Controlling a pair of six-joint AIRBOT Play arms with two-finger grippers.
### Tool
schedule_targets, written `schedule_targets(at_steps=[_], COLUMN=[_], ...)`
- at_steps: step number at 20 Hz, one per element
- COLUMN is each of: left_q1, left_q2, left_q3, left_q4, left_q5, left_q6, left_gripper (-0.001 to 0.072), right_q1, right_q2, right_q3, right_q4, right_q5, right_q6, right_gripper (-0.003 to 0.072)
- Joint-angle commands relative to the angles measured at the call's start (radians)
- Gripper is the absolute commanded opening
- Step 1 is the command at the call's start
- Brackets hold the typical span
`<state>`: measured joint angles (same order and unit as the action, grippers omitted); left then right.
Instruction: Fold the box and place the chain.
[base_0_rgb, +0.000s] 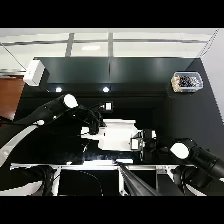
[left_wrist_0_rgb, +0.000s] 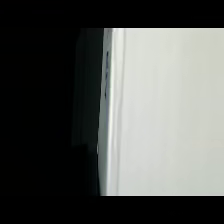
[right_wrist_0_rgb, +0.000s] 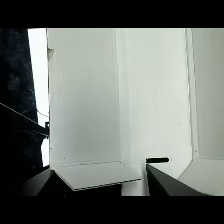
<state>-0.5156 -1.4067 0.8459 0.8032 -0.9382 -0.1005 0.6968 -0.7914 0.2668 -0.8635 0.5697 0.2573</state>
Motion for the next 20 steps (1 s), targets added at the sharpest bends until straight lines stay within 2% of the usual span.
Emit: schedule_targets(at_steps=[1, 20], left_q1=[0.0, 0.0], left_q2=[-0.001, -0.001], left_q3=[0.0, 0.0], left_q4=[0.0, 0.0], left_q5=[-0.001, -0.007], left_q6=[0.0, 0.0], left_gripper=[0.0025, 0.0024], right_q1=[0.023, 0.022], right_q2=[-0.002, -0.001], right_q3=[0.0, 0.037], right_q4=[0.004, -0.01], right_q5=[-0.04, -0.036], right_q6=[0.005, 0.046], right_gripper=[0.0632, 0.0632])
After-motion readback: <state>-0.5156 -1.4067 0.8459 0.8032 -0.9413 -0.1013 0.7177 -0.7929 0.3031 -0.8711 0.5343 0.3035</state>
